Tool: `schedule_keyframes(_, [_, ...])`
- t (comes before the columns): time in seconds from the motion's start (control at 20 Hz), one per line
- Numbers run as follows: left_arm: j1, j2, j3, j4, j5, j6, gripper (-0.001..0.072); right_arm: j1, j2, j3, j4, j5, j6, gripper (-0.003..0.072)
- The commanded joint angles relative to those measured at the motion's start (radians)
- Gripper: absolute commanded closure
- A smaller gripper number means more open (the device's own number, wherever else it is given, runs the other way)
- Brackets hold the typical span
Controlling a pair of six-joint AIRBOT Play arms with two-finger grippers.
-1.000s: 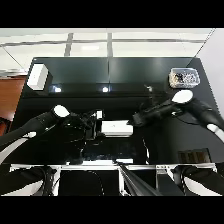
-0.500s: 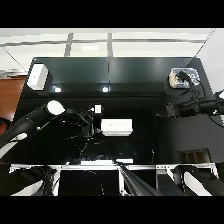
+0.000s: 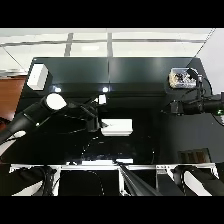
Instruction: Fold the box and place the chain.
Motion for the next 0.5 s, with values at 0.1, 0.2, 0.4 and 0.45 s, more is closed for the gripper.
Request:
schedule_keyframes(0.1, [-0.087,-0.097,0.041,-0.047,0.082,-0.011,0.0002,-0.002,0.001,-0.001,-0.001,-0.008,-0.001,0.0668])
schedule_keyframes(0.2, [-0.109,-0.137,0.061,-0.046,0.071,-0.011,0.0002,-0.002,0.001,-0.001,-0.002,-0.009,-0.001,0.0668])
schedule_keyframes(0.4, [-0.133,-0.197,0.082,-0.055,0.074,-0.016,0.0004,-0.002,0.001,-0.001,-0.008,-0.011,-0.002,0.0668])
schedule_keyframes(0.45, [-0.136,-0.206,0.085,-0.054,0.069,-0.026,0.0004,-0.002,0.001,-0.001,-0.012,-0.011,-0.002,0.0668])
